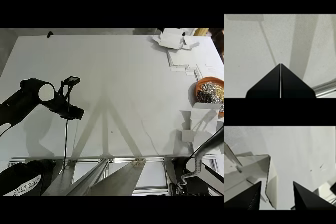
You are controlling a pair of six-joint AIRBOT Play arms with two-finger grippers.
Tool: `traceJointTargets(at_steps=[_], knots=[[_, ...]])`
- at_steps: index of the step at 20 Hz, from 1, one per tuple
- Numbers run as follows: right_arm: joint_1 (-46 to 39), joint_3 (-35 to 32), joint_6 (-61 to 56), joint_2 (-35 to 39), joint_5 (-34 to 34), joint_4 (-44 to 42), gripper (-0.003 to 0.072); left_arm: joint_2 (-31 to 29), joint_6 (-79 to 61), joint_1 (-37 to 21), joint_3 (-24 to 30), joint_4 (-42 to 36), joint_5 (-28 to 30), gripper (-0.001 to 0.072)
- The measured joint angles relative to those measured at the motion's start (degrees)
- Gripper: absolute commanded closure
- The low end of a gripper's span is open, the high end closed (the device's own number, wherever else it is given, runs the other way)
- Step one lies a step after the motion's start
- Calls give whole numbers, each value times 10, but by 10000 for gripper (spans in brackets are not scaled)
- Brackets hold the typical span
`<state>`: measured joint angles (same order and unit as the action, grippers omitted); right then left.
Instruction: Fold the box and place the chain.
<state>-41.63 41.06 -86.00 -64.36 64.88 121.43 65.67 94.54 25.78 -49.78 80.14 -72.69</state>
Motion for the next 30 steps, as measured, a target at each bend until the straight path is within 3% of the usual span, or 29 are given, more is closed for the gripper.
traceJointTargets(at_steps=[1, 3, 9, 15, 21, 25, 28, 30], knots=[[-4, 0, -1, -2, 1, -5, 515, 0, 0, 0, 0, 0, 0, 700], [-9, 0, -3, -3, 2, -16, 670, 0, 0, 0, 0, 0, 0, 700], [29, 0, 15, 2, 55, -91, 672, 0, 0, 0, 0, 0, 0, 700], [235, -14, 35, 75, 88, -231, 672, 0, 0, 0, 0, 0, 0, 700], [439, -110, 20, 193, 3, -370, 671, 0, 0, 0, 0, 0, 3, 700], [526, -151, 0, 232, -49, -409, 671, 0, 0, 0, 0, -18, 44, 697], [554, -162, -8, 241, -71, -417, 671, 3, -9, 0, 0, -40, 96, 426], [562, -165, -10, 244, -78, -419, 671, 14, -54, 0, 0, -83, 119, 418]])
